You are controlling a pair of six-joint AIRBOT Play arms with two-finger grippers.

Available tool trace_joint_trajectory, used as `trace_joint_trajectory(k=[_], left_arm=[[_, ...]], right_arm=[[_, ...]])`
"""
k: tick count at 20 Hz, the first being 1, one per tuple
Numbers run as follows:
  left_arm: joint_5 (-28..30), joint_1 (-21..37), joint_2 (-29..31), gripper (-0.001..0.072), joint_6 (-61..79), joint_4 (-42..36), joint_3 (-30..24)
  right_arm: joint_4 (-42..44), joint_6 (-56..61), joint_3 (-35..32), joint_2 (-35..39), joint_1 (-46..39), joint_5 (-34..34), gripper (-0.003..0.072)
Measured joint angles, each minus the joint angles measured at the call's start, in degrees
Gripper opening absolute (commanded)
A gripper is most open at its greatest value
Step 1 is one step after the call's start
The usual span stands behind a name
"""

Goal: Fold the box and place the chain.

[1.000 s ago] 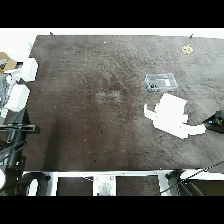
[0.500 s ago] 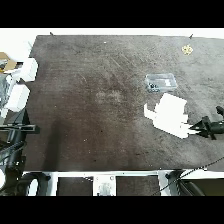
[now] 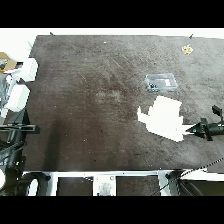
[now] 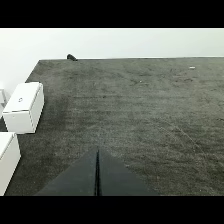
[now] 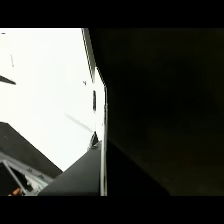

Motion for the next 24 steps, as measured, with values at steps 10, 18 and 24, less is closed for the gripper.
trace_joint_trajectory(k=[10,18,24], left_arm=[[0.0,0.0,0.0,0.0010,0.0,0.0,0.0],[-1.5,0.0,0.0,0.0013,-0.2,0.0,0.2],[-11.4,0.0,-0.9,0.0308,-0.1,0.1,2.7]], right_arm=[[17.6,-4.6,-11.4,3.6,22.6,-4.2,0.0002],[33.8,-13.4,-9.2,2.6,44.3,-25.2,0.0002],[41.8,-23.4,-8.1,0.5,50.3,-34.8,0.0002]])
